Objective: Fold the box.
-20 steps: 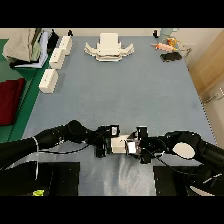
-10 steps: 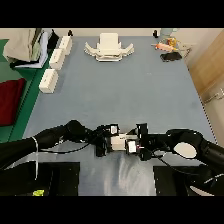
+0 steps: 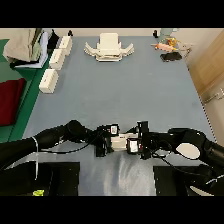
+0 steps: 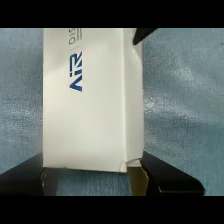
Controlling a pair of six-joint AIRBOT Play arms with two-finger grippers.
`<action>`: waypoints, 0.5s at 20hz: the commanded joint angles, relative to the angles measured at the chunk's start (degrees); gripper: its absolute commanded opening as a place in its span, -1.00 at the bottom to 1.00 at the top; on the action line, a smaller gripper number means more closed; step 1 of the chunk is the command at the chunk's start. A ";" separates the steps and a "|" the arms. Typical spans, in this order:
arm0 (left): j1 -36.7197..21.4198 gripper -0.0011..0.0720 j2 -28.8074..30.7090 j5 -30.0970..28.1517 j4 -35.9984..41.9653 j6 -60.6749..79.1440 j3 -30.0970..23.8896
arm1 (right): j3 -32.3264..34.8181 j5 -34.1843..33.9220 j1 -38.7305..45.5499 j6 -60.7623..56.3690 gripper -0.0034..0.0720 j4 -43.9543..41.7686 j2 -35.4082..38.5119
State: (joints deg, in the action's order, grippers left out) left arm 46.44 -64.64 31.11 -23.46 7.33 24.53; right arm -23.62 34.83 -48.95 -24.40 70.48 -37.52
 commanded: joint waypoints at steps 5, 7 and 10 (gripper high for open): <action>0.00 0.21 -0.02 -0.04 -0.09 0.13 0.00 | -0.55 -2.14 0.00 0.02 0.24 1.95 0.09; 0.00 0.21 -0.02 -0.04 -0.11 0.13 0.00 | -0.72 -2.10 0.00 0.02 0.24 1.90 0.09; 0.00 0.21 -0.02 -0.04 -0.09 0.13 0.00 | -0.72 -1.62 0.00 -0.02 0.18 1.49 -0.35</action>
